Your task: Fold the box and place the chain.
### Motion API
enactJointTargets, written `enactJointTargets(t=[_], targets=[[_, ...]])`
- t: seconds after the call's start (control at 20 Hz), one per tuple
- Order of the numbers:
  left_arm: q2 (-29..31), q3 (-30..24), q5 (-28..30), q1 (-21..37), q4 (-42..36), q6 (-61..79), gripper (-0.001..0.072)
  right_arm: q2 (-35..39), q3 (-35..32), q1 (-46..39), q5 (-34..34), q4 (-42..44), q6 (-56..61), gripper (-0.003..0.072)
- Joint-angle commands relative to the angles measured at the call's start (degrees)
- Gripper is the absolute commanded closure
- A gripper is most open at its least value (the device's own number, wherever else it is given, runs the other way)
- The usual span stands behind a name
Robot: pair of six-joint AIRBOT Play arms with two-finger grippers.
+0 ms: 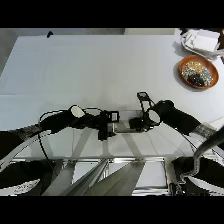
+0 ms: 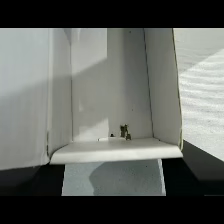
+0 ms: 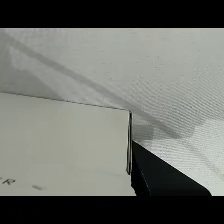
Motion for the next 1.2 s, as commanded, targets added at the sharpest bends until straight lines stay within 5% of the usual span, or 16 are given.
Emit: enactJointTargets(t=[0.0, 0.1, 0.25, 0.5, 0.55, 0.7, 0.75, 1.15], targets=[[0.0, 0.0, 0.1, 0.0, -0.2, -0.2, 0.0399, 1.4, 0.1, 0.0, 0.1, -0.9, -0.2, 0.0389], [0.0, 0.0, 0.1, 0.0, -0.2, -0.2, 0.0399, 1.4, 0.1, 0.0, 0.4, -0.9, -0.1, 0.0442], [0.0, 0.0, 0.1, 0.0, -0.2, -0.2, 0.0399, 1.4, 0.1, 0.0, 0.4, -2.2, -0.1, 0.0655], [0.0, 0.0, 0.1, 0.0, -0.2, -0.2, 0.0399, 1.4, 0.1, 0.0, 0.8, -2.8, -0.1, 0.067], [0.0, 0.0, 0.1, 0.0, -0.2, -0.2, 0.0399, 1.4, 0.1, 0.0, 0.8, -2.7, -0.1, 0.0641], [0.0, 0.0, 0.1, 0.0, -0.2, -0.2, 0.0399, 1.4, 0.1, 0.0, 2.1, -2.6, -0.1, 0.0257], [0.0, 0.0, 0.1, 0.0, -0.2, -0.2, 0.0399, 1.4, 0.1, 0.0, 2.5, -2.7, -0.2, 0.022], [0.0, 0.0, 0.1, 0.0, -0.2, -0.2, 0.0399, 10.6, 0.1, -0.1, 7.8, -7.8, -11.3, 0.0203]])
